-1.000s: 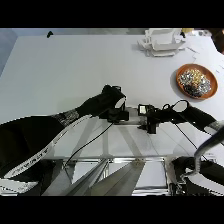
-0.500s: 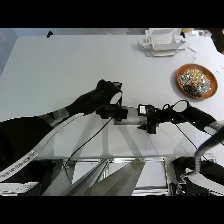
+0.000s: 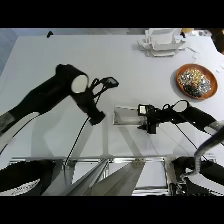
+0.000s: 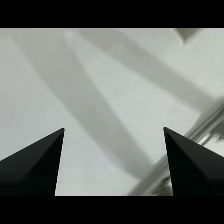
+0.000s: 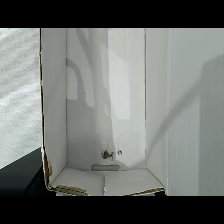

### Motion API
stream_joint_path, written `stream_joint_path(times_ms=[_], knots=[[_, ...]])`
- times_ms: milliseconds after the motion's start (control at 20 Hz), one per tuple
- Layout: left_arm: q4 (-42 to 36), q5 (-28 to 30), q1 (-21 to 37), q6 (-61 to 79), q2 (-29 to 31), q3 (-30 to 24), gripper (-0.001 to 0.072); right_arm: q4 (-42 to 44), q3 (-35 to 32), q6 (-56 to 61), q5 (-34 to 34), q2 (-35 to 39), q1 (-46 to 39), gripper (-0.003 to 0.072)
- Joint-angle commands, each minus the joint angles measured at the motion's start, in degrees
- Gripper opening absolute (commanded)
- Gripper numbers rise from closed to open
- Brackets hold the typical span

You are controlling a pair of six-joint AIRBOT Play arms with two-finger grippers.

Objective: Fold the box and place the chain.

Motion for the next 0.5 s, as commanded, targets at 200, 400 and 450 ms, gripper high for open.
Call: stream_joint_path(times_ms=[200,400,450], knots=[[-24.8,19.7,11.0,74.6,0.0,-18.0,0.0703,0.0,0.0,0.0,0.0,0.0,0.0,0.038],[-36.9,25.2,11.5,84.5,-7.7,-18.0,0.0705,0.0,0.0,0.0,0.0,0.0,0.0,0.038],[-38.7,25.3,11.5,86.6,-9.1,-18.0,0.0707,0.0,0.0,0.0,0.0,0.0,0.0,0.038]])
